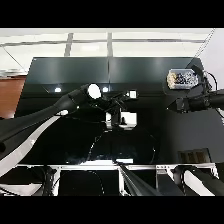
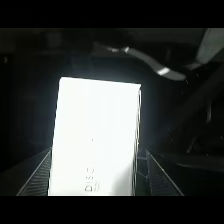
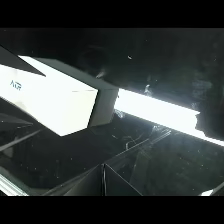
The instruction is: Fold the box and place the chain.
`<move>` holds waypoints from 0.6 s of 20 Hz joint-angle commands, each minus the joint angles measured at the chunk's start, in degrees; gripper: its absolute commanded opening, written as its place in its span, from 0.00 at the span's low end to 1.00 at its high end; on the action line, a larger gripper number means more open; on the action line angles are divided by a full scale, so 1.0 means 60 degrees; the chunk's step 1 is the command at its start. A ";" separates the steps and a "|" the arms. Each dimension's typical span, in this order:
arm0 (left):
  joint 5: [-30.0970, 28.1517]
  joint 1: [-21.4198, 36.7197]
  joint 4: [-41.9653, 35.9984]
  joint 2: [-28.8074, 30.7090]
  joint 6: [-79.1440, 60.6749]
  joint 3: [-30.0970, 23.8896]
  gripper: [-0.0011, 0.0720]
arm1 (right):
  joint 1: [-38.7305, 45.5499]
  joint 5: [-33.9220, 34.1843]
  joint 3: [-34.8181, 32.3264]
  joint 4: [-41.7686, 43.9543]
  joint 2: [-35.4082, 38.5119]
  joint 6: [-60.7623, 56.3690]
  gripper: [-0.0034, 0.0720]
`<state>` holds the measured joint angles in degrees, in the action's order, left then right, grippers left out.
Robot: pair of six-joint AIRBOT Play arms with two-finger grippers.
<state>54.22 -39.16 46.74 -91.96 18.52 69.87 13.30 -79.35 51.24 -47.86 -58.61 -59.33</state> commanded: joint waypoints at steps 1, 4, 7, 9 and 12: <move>0.0036 -0.0069 0.0361 -0.0004 0.0022 0.0011 0.98 | 0.0004 0.0025 0.0000 0.0004 0.0007 -0.0004 0.06; 0.0004 -0.0353 0.1588 -0.0036 0.0022 0.0007 0.98 | 0.0004 0.0076 -0.0004 0.0007 0.0007 -0.0004 0.06; -0.0109 -0.0630 0.2131 -0.0255 0.0025 0.0007 0.98 | 0.0004 0.0211 -0.0004 0.0007 0.0007 -0.0004 0.06; -0.0412 -0.0820 0.2135 -0.0423 0.0025 0.0007 0.98 | 0.0004 0.0251 -0.0004 0.0007 0.0007 -0.0007 0.06; -0.0386 -0.0892 0.2718 -0.0328 0.0379 0.0015 0.60 | 0.0004 0.0262 -0.0004 0.0007 0.0007 -0.0007 0.06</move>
<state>52.38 -43.77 59.00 -93.95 19.09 69.91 13.30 -78.06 51.24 -47.83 -58.61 -59.35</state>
